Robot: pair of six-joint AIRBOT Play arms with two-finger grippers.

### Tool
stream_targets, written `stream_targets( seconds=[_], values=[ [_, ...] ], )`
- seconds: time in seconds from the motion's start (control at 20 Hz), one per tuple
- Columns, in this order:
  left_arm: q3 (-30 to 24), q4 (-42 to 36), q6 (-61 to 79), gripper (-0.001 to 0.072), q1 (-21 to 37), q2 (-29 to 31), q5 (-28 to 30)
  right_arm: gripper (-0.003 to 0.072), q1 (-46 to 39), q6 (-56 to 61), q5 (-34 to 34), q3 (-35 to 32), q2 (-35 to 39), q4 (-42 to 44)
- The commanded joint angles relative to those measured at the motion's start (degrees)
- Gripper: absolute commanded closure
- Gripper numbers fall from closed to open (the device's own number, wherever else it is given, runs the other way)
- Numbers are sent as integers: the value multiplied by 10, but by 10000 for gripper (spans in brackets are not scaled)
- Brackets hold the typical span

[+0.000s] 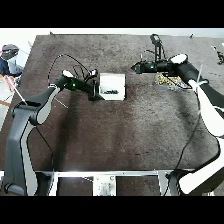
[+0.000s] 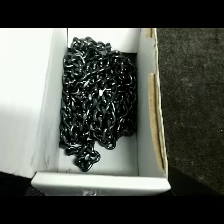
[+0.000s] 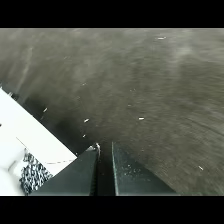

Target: Fold the box and place the chain.

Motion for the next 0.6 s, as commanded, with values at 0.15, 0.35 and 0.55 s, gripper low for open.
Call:
stream_targets(
  seconds=[0.15, 0.35, 0.55],
  values=[
    [0, 0, 0, 172, 0, 0, 0, 586, -3, -143, 140, 73, -88, 72],
    [0, 0, 0, 172, 0, 0, 0, 540, 6, -228, 193, 73, -86, 72],
    [0, 0, 0, 172, 0, 0, 0, 512, 19, -270, 238, 74, -83, 70]
  ],
)
